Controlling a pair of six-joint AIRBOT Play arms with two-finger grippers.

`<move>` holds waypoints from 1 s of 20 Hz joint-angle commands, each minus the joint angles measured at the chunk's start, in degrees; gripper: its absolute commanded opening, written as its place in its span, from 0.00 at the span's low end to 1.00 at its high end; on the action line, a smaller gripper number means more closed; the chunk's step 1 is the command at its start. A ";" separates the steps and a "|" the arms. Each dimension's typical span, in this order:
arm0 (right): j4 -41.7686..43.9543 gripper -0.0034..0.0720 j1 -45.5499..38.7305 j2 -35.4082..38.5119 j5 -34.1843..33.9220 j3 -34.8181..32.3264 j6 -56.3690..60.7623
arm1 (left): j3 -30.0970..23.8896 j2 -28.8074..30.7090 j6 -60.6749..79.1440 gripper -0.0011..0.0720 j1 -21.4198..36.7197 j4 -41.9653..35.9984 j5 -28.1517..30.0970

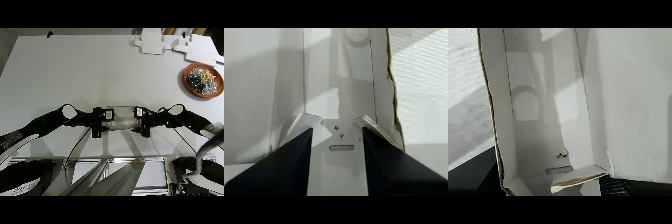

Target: Fold the box and place the chain.

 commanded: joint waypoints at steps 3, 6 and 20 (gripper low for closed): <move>0.04 0.49 0.02 0.04 0.02 -0.02 0.13 | 0.00 0.74 -2.93 0.61 -0.46 -0.46 1.07; 0.04 0.49 0.02 0.04 0.02 -0.02 0.13 | 0.00 5.01 -14.29 0.29 0.07 4.61 -1.18; 0.07 0.49 0.02 0.04 0.02 -0.02 0.13 | -1.49 15.87 -78.73 0.02 14.56 28.76 -17.27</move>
